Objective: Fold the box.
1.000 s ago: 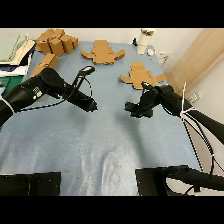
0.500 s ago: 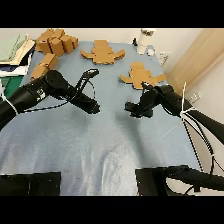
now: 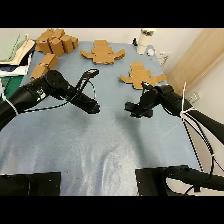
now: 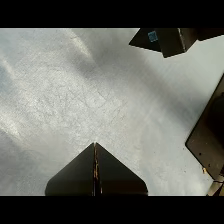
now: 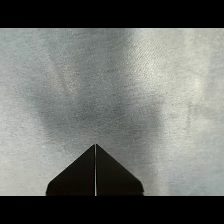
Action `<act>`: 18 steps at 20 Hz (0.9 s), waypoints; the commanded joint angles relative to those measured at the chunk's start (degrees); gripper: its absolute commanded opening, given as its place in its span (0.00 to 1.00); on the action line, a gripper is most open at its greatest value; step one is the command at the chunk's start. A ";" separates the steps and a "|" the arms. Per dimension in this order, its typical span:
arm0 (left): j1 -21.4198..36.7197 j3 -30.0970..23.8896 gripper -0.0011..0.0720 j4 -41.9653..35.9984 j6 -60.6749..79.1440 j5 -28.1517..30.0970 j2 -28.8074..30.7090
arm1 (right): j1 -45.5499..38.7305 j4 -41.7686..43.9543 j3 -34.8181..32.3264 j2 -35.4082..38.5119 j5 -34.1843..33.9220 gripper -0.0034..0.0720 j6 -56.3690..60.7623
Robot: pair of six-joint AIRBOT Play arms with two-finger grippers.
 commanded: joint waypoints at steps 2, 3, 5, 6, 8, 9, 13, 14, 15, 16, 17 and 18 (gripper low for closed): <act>-0.02 0.04 0.03 0.00 0.00 0.02 -0.04 | 0.02 0.00 0.07 -0.04 0.02 0.05 0.00; -0.02 0.04 0.03 0.00 0.00 0.02 -0.04 | 0.02 0.00 0.07 -0.04 0.00 0.05 0.00; -0.02 0.04 0.03 0.00 0.00 0.02 -0.04 | 0.00 0.00 0.07 -0.04 0.00 0.05 0.00; -0.02 0.04 0.03 0.00 0.00 0.02 -0.02 | 0.00 0.00 0.07 -0.04 0.00 0.05 0.00; -0.02 0.04 0.03 0.00 0.00 0.02 -0.04 | 0.00 0.00 0.07 -0.04 0.00 0.05 0.00; -0.02 0.04 0.03 0.00 0.00 0.02 -0.04 | 0.00 0.00 0.07 -0.04 0.02 0.05 0.00; 0.24 0.17 0.03 -2.12 -6.29 4.74 -0.11 | 0.00 0.00 0.07 -0.04 0.00 0.05 0.00; 0.81 0.31 0.03 -2.08 -7.98 5.40 -0.33 | 0.02 0.00 0.07 -0.04 0.00 0.05 0.00; 1.49 0.63 0.03 -1.88 -8.04 5.29 -0.87 | 0.00 0.00 0.07 -0.04 0.02 0.05 0.00; 2.32 1.05 0.03 -1.64 -8.04 4.83 -1.75 | 0.02 0.00 0.07 -0.04 0.00 0.05 0.00; 3.13 1.46 0.03 -1.29 -8.15 4.07 -2.84 | 0.00 0.00 0.07 -0.04 0.00 0.05 0.00; 3.78 1.88 0.03 -0.76 -8.15 3.04 -3.96 | 0.02 0.00 0.07 -0.02 0.00 0.05 0.00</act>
